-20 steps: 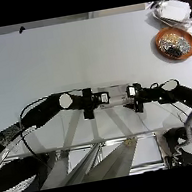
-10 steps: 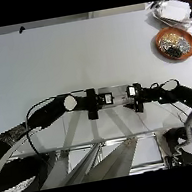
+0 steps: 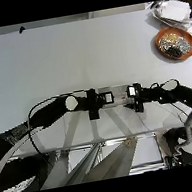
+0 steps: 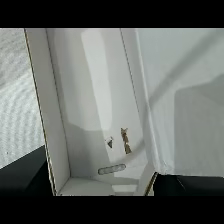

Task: Fold the box and place the chain.

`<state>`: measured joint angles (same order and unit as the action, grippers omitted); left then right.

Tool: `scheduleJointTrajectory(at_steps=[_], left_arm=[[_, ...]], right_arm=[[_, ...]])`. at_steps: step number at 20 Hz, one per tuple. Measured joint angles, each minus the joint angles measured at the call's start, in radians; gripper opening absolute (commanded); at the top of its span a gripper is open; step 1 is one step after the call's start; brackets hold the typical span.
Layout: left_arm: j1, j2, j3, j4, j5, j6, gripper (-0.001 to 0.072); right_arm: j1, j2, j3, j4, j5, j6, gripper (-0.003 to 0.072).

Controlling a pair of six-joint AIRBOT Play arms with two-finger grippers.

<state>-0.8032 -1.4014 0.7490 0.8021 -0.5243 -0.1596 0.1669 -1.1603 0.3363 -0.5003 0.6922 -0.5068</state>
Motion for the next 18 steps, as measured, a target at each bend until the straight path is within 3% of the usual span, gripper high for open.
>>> scheduleJointTrajectory(at_steps=[8,13,18], left_arm=[[0.182,0.128,-0.001,0.167,-0.192,-0.402,0.0004],[0.323,0.193,-0.016,0.197,-0.325,-0.677,0.0000],[0.437,0.202,-0.085,0.204,-0.377,-0.917,0.0000]], right_arm=[[0.000,0.000,0.000,0.000,0.000,0.000,0.0401],[0.000,0.000,0.000,0.000,0.000,0.000,0.0401],[0.000,0.000,0.000,0.000,0.000,0.000,0.0401]])
